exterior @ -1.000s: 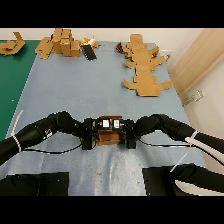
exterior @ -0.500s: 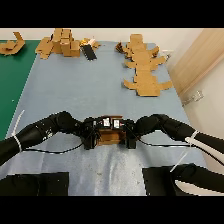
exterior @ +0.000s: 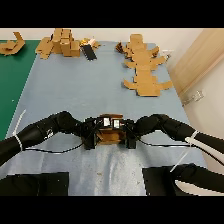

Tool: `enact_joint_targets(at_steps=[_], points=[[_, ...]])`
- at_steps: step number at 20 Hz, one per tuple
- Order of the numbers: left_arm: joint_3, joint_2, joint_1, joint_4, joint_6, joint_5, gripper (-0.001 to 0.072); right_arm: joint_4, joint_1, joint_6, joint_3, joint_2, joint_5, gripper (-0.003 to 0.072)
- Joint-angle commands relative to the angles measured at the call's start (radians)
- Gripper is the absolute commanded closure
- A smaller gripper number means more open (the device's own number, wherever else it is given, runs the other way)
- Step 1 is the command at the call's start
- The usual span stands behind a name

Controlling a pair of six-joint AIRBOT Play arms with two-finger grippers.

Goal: Fold the box.

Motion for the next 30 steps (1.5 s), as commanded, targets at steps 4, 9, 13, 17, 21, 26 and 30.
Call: enact_joint_targets(at_steps=[4, 9, 13, 17, 21, 26, 30], points=[[0.000, -0.001, 0.000, -0.006, -0.006, -0.002, 0.0698, 0.000, 0.000, 0.000, 0.000, 0.000, 0.000, 0.0185], [0.000, -0.001, 0.000, -0.047, -0.006, -0.006, 0.0697, 0.000, 0.000, 0.000, 0.000, 0.000, 0.000, 0.0185], [0.000, -0.002, 0.000, -0.063, -0.006, -0.013, 0.0696, 0.000, 0.000, 0.000, 0.000, 0.000, 0.000, 0.0184], [0.000, -0.002, 0.000, -0.063, -0.012, -0.017, 0.0357, 0.000, 0.000, 0.000, 0.000, 0.000, 0.000, 0.0185], [0.000, -0.002, 0.000, -0.063, -0.012, -0.017, 0.0356, 0.000, 0.000, 0.000, 0.000, 0.000, 0.000, 0.0184], [0.000, -0.002, 0.000, -0.062, -0.012, -0.019, 0.0159, 0.000, 0.000, 0.000, 0.000, 0.000, 0.000, 0.0184], [0.000, -0.002, 0.000, -0.062, -0.012, -0.019, 0.0160, 0.000, 0.000, 0.000, 0.000, 0.000, 0.000, 0.0184]])
